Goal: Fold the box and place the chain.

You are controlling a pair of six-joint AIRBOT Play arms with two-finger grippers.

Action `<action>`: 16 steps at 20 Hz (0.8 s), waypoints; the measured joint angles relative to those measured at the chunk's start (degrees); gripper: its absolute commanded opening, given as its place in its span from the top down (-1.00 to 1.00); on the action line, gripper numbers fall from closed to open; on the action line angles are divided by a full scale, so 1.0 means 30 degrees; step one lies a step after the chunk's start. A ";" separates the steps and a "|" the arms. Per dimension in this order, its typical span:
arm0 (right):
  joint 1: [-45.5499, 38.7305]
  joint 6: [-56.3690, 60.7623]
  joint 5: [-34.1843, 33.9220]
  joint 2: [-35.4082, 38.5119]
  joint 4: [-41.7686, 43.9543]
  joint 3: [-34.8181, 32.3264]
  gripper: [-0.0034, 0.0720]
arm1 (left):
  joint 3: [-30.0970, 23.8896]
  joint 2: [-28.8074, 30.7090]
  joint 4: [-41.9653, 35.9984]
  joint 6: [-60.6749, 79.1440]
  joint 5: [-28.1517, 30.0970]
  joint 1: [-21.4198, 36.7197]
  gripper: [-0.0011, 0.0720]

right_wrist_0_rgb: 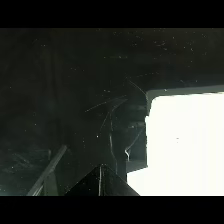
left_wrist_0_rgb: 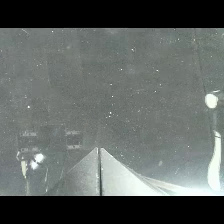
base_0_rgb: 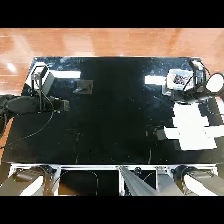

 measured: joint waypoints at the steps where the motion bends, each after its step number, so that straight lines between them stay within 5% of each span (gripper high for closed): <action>1: 0.0000 0.0000 -0.0007 0.0000 0.0000 0.0000 0.84 | 0.0000 0.0000 0.0007 0.0000 0.0007 0.0000 0.91; 16: 0.0000 0.0000 -0.0408 0.0000 0.0015 0.0000 0.84 | 0.0000 0.0000 0.0007 -0.0007 -0.0066 0.0000 0.91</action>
